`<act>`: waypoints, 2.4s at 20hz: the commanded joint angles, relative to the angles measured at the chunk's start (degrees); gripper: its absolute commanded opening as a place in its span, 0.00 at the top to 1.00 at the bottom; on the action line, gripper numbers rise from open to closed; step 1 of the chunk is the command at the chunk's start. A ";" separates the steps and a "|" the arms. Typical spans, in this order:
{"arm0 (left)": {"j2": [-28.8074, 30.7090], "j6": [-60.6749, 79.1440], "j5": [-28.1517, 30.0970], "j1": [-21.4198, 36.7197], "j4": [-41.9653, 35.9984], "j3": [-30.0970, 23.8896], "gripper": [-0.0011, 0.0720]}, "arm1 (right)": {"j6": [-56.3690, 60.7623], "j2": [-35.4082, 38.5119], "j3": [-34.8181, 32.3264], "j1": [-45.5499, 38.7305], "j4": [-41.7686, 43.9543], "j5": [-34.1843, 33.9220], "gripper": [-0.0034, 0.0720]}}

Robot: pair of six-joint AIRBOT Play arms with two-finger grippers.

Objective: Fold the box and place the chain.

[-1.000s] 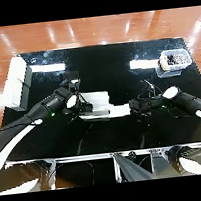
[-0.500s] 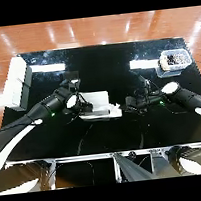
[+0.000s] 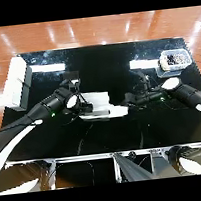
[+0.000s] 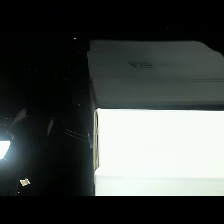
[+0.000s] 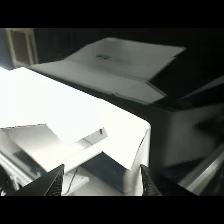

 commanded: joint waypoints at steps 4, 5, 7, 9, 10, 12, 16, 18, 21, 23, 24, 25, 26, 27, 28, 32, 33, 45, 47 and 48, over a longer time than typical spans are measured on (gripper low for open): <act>-0.02 0.00 -0.28 -0.02 -0.09 -0.02 0.96 | 1.68 0.57 2.45 -15.98 -16.52 13.68 0.94; -0.02 0.00 -0.31 -0.02 -0.09 -0.02 0.96 | 1.86 0.57 2.34 -17.92 -19.17 14.16 0.92; -0.02 0.00 -0.28 -0.02 -0.09 -0.02 0.96 | 3.08 0.48 0.74 -19.56 -22.75 13.09 0.92; -0.02 0.00 -0.28 -0.02 -0.09 -0.02 0.96 | 3.02 0.39 -3.21 -18.67 -20.39 9.68 0.92; -0.02 0.00 -0.28 -0.02 -0.09 -0.02 0.96 | 2.97 0.31 -5.16 -17.64 -18.47 7.41 0.92; -0.02 0.00 -0.26 -0.02 -0.09 -0.02 0.96 | 1.75 -0.22 -7.06 -14.10 -14.10 3.65 0.92; -0.02 0.00 -0.31 -0.02 -0.11 -0.02 0.96 | 0.17 -2.82 -6.95 -4.22 -6.43 -4.81 0.92; -0.02 0.00 -0.37 -0.02 -0.11 -0.02 0.96 | -0.70 -5.03 -6.71 -1.25 -2.29 -7.08 0.92; -0.02 0.00 -0.55 -0.02 -0.09 -0.02 0.96 | -3.96 -5.49 -6.32 0.07 1.66 -7.96 0.92; -0.02 0.00 -0.50 -0.02 -0.11 -0.02 0.96 | -4.37 -5.51 -6.29 0.07 2.34 -8.24 0.92; -0.02 0.00 -0.50 -0.02 -0.11 -0.02 0.96 | -4.48 -5.51 -6.29 0.07 2.45 -8.24 0.92; -0.02 0.00 -0.48 -0.02 -0.09 -0.02 0.96 | -4.52 -5.51 -6.29 0.07 2.62 -8.26 0.92; -0.02 0.00 -0.48 -0.02 -0.09 -0.02 0.96 | -4.70 -5.51 -6.29 0.07 3.08 -8.26 0.92; -0.02 0.00 -0.48 -0.02 -0.09 -0.02 0.96 | -5.68 -5.51 -6.29 0.07 4.15 -8.24 0.92; -0.02 0.00 -0.44 -0.02 -0.09 -0.02 0.96 | -6.75 -5.51 -6.29 0.09 5.81 -8.24 0.92; -0.02 0.00 -0.44 -0.02 -0.09 -0.02 0.96 | -12.24 -5.51 -6.29 1.68 12.07 -8.61 0.92; -0.02 0.00 -0.44 -0.02 -0.09 -0.02 0.96 | -12.92 -5.51 -6.29 2.32 12.68 -8.63 0.92; 0.00 0.02 -0.66 0.00 -0.07 -0.02 0.96 | -16.31 -5.49 -5.70 3.08 13.14 -5.03 0.92; -0.02 0.02 -1.09 0.00 -0.04 -0.02 0.96 | -16.39 -5.44 -5.09 2.80 13.18 -4.28 0.92; -0.02 0.02 -1.25 0.00 0.02 -0.02 0.96 | -16.52 -5.44 -4.63 2.80 12.96 -4.17 0.92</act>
